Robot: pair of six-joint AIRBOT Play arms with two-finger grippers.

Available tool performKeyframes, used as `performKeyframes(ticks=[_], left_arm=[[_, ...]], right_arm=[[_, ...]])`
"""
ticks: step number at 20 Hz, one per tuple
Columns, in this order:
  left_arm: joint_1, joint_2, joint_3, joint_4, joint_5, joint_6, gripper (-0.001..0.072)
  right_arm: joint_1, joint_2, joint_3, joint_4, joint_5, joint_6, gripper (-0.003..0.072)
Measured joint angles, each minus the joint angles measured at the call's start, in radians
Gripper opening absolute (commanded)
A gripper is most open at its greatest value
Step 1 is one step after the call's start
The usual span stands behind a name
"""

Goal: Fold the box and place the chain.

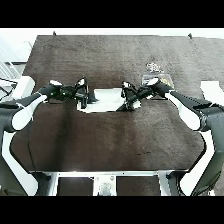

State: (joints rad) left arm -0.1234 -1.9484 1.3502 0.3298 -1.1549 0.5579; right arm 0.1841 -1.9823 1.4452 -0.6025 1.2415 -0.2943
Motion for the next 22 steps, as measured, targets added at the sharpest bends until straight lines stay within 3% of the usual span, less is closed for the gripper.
performKeyframes(ticks=[20,21,22], left_arm=[[0.000,-0.001,-0.001,-0.032,-0.003,0.000,0.0022],[0.000,-0.001,-0.001,-0.032,-0.006,0.000,0.0062],[0.000,0.002,-0.001,-0.032,-0.009,0.000,0.0321]], right_arm=[[0.000,0.000,0.000,-0.001,0.006,0.002,0.0463],[0.000,0.000,0.000,-0.001,0.007,0.002,0.0463],[0.000,0.000,0.000,-0.001,0.009,0.001,0.0463]])
